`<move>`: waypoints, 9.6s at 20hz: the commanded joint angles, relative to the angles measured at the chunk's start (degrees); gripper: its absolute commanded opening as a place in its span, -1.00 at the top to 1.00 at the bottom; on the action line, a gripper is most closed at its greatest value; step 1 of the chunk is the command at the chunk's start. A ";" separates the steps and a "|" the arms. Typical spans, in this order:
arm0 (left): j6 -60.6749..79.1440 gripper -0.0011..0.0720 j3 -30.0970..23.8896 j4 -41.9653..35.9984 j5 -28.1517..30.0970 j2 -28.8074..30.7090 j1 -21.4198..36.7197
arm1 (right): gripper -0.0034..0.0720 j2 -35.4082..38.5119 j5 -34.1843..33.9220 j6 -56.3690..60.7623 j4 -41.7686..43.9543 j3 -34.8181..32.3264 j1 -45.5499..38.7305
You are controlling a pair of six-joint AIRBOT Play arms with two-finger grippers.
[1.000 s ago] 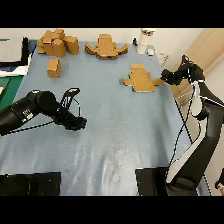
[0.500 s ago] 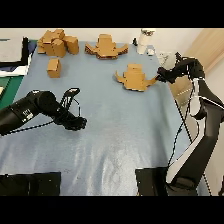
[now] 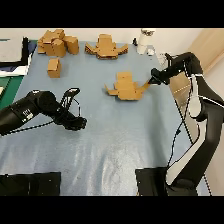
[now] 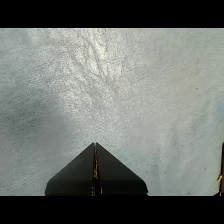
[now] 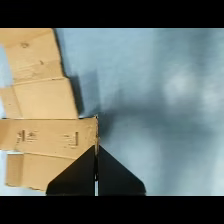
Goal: Fold the box.
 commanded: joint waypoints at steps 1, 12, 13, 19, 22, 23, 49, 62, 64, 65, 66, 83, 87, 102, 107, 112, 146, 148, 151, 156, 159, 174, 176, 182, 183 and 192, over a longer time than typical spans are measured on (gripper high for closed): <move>0.02 0.94 -0.04 0.02 0.02 0.04 -0.02 | 0.91 9.20 1.16 0.63 -5.11 -8.17 5.31; 0.02 0.94 -0.02 -0.04 0.04 0.04 -0.02 | 0.60 48.68 17.18 21.62 -17.94 -60.76 24.92; 0.02 0.94 -0.04 -0.07 0.02 0.04 -0.02 | 0.17 48.96 16.85 21.62 -17.97 -62.07 24.83; 0.02 0.94 -0.02 -0.07 0.02 0.04 -0.02 | 0.08 44.54 17.55 21.24 -25.00 -62.20 23.10; 0.02 0.94 -0.04 -0.07 0.02 0.04 -0.02 | 0.08 41.38 17.29 17.68 -24.68 -61.33 20.83; 0.02 0.94 -0.02 -0.07 0.04 0.04 -0.02 | 0.09 40.41 17.27 15.39 -24.04 -60.92 20.65; 4.68 0.16 3.06 -2.34 3.69 0.00 2.93 | 0.90 33.94 13.44 -14.25 6.43 -54.73 23.54; 27.91 -0.20 0.72 -27.45 1.16 -8.66 20.37 | 0.90 53.02 27.28 -14.64 7.78 -73.26 32.39; 32.68 -0.20 0.72 -32.22 2.16 -12.31 20.35 | 0.90 54.14 27.10 -14.62 7.82 -74.25 32.41; 34.56 -0.20 0.72 -34.38 2.80 -14.05 20.35 | 0.90 54.55 26.97 -14.62 7.85 -74.36 32.41; 35.50 -0.20 0.72 -35.78 3.76 -15.74 20.35 | 0.90 54.99 26.77 -14.62 7.85 -74.36 32.41; 57.90 -0.19 0.83 -55.01 -5.62 -24.22 24.20 | 0.90 56.04 24.50 -14.67 6.01 -74.42 32.39; 61.42 -0.19 0.79 -54.86 -15.13 -24.76 26.05 | 0.90 55.87 24.70 -14.64 5.66 -74.42 32.39; 66.20 0.21 0.79 -57.13 -15.47 -27.63 23.50 | 0.90 55.87 25.86 -14.67 5.55 -74.42 32.39; 66.64 0.21 0.83 -57.59 -15.39 -27.63 24.35 | 0.90 55.84 25.97 -14.64 5.53 -75.69 32.39; 67.73 0.94 0.83 -57.02 -15.67 -27.63 24.17 | 0.90 55.87 26.14 -14.64 5.64 -76.02 32.39; 93.74 0.95 4.66 -49.24 -5.11 -20.94 7.74 | 0.88 55.87 37.40 0.61 4.11 -67.28 31.89; 95.95 0.95 3.91 -53.13 -5.97 -20.94 7.74 | 0.88 55.87 37.35 0.61 3.89 -67.28 32.39; 99.12 0.95 0.04 -57.09 -6.62 -20.63 7.76 | 0.88 55.87 37.22 0.61 3.93 -67.28 32.39; 105.02 0.94 -3.69 -55.84 -4.33 -17.62 7.74 | 0.88 55.87 37.24 0.61 3.93 -67.28 32.39; 105.04 0.94 -3.69 -55.69 -2.80 -17.64 7.74 | 0.88 55.87 37.29 0.61 3.93 -67.28 32.39; 102.14 0.94 -3.69 -53.13 -1.95 -19.65 7.76 | 0.88 55.87 36.61 0.59 3.93 -67.30 32.39; 100.69 0.94 -3.69 -53.05 -2.08 -19.65 7.76 | 0.88 55.89 36.44 0.59 3.93 -67.28 32.39; 100.69 0.94 -3.69 -53.62 -2.08 -19.65 7.74 | 0.90 55.89 29.88 13.29 -2.99 -67.28 32.39; 100.69 0.94 -3.69 -53.64 -2.08 -19.65 7.74 | 0.90 55.89 27.12 19.43 -8.35 -67.28 32.39; 100.69 0.94 -3.69 -53.64 -2.08 -19.65 7.74 | 0.90 60.41 15.93 27.04 -23.02 -69.92 51.32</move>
